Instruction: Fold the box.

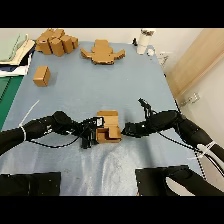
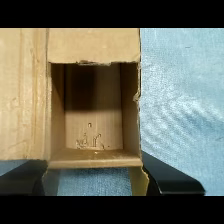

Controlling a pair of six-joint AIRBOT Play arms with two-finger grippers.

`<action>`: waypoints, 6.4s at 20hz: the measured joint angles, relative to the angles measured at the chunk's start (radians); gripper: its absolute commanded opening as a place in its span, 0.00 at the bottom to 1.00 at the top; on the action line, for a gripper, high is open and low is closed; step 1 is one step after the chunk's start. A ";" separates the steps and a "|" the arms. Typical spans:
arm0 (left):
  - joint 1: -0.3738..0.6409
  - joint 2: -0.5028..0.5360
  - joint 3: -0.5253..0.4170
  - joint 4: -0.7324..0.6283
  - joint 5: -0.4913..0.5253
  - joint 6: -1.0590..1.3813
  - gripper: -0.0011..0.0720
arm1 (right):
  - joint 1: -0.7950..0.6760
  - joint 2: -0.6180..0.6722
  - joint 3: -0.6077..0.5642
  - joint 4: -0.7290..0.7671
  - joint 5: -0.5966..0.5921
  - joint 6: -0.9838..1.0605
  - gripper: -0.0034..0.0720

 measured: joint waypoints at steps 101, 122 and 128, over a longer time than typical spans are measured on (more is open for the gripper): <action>-0.001 0.000 0.000 0.000 0.000 0.000 0.66 | -0.197 -0.654 0.527 0.284 -0.251 -0.251 0.05; -0.001 0.000 0.000 0.000 0.000 0.000 0.65 | 0.209 -0.318 0.366 -0.021 -0.157 -0.594 0.05; -0.001 0.000 0.000 0.000 0.000 0.000 0.66 | 0.375 -0.192 0.262 -0.191 0.076 -0.599 0.05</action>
